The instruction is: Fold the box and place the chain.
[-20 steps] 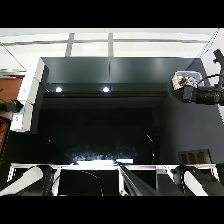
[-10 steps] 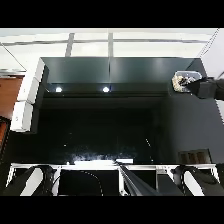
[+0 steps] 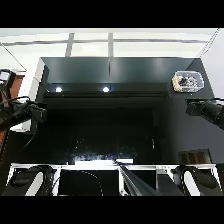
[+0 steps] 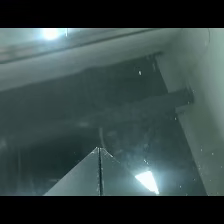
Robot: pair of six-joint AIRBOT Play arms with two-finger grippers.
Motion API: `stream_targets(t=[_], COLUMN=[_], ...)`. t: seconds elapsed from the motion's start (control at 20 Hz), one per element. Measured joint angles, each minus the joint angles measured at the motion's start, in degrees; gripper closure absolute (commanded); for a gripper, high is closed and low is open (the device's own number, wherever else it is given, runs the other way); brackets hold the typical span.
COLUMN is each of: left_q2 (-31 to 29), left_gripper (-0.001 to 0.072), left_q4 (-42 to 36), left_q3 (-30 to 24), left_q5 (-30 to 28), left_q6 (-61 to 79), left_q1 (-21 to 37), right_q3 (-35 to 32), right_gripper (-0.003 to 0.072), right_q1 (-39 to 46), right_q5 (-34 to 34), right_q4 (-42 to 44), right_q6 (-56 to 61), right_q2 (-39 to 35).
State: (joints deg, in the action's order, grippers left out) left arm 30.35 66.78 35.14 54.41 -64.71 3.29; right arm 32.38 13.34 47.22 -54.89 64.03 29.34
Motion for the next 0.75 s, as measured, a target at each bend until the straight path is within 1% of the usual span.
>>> stream_targets(t=[0.25,0.75], left_q2=[-1.2,-1.4], left_gripper=[0.0682,0.0682], left_q4=[0.5,0.7], left_q3=[-2.1,-2.6], left_q5=[-0.4,-0.4], left_q6=[-1.1,-1.5], left_q1=[-1.2,-1.5], right_q3=[-1.9,-2.3], right_gripper=[0.0673,0.0674], right_q1=[0.0,0.0], right_q5=[-2.1,-2.8], right_q4=[-0.8,-1.0], right_q6=[0.0,0.0], right_q2=[-0.6,-0.7])
